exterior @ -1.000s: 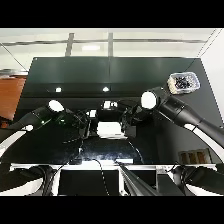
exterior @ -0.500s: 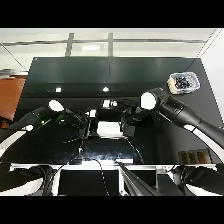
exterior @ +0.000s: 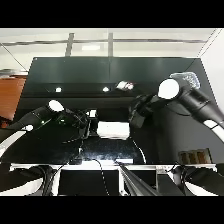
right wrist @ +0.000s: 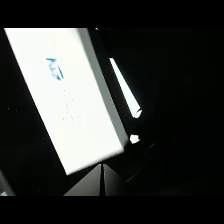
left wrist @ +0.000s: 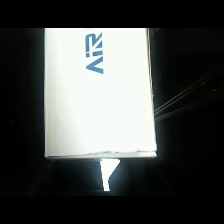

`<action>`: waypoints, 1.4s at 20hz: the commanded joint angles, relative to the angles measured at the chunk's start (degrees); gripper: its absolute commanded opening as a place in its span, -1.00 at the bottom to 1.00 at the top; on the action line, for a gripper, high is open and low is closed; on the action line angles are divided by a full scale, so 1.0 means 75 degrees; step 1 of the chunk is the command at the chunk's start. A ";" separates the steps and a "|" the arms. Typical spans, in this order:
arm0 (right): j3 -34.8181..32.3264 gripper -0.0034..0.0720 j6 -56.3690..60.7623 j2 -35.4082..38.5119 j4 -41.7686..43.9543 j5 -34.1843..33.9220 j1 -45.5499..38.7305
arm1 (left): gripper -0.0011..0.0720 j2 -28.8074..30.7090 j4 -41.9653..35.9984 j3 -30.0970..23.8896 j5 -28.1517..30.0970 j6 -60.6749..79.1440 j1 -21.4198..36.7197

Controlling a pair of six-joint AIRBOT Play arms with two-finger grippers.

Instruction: Fold the box and place the chain.

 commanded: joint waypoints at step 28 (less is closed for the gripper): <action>-0.3727 -0.85 0.1099 -0.0224 0.7595 -0.3002 0.0117 | 0.31 -0.0009 -0.0026 -0.0006 0.0125 -0.0105 -0.0006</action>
